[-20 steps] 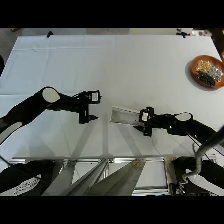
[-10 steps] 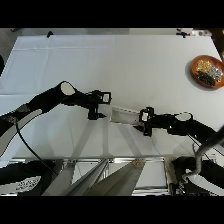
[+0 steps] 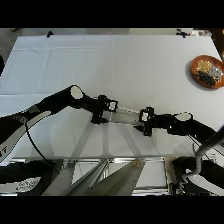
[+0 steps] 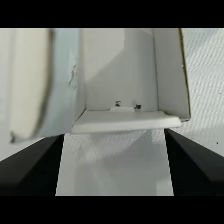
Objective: Fold the box and place the chain.
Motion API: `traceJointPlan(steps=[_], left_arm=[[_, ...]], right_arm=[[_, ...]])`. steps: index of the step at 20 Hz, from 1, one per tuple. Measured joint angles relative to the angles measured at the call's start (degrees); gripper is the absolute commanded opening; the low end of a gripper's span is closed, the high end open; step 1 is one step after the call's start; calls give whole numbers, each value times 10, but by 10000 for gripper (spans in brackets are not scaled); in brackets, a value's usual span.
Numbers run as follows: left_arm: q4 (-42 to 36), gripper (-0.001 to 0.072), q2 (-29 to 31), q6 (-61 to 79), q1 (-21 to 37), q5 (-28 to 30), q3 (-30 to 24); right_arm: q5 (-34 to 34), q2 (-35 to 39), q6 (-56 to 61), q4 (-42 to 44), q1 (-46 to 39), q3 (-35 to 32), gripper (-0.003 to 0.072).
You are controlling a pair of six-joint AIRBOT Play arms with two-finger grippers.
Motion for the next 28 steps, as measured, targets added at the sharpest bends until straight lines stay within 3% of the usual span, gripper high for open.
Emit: traceJointPlan(steps=[15, 28], left_arm=[[-33, 699, -1, -11, -26, -28, 0], [-68, 700, -1, -41, -20, 0, -36]], right_arm=[[1, 0, -1, -1, 0, 0, 469], [-1, 0, 0, 1, 0, 0, 469]])
